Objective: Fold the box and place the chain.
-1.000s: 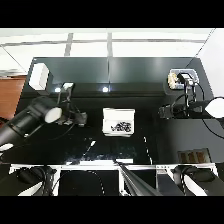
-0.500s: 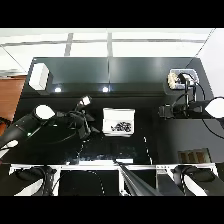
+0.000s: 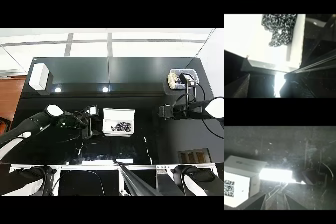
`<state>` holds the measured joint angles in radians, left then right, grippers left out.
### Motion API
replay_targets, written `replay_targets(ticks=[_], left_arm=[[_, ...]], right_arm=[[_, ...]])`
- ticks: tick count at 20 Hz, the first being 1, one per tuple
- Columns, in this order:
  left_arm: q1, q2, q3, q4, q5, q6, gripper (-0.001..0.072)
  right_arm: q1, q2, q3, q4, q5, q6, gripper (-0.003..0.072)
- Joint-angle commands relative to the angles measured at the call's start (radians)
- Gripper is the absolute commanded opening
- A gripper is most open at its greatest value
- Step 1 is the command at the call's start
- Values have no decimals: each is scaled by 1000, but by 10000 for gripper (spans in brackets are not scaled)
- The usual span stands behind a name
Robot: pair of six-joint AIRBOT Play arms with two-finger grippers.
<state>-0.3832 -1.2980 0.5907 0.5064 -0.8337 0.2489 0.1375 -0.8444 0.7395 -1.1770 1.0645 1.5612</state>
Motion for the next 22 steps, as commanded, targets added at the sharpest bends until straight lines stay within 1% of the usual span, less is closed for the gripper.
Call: replay_targets(ticks=[1,5,12,18,22], left_arm=[[-5,-23,7,-25,-9,32,713],[-16,-25,11,-26,-16,33,713],[-31,-47,33,-24,14,-15,712],[-81,-48,54,-16,14,-10,711],[-91,-50,53,23,11,-10,707]], right_arm=[[1,0,0,0,5,3,283],[1,0,0,-2,5,3,283],[1,0,0,-2,6,3,284],[1,0,0,-2,5,3,283],[1,0,0,-2,5,3,283]])
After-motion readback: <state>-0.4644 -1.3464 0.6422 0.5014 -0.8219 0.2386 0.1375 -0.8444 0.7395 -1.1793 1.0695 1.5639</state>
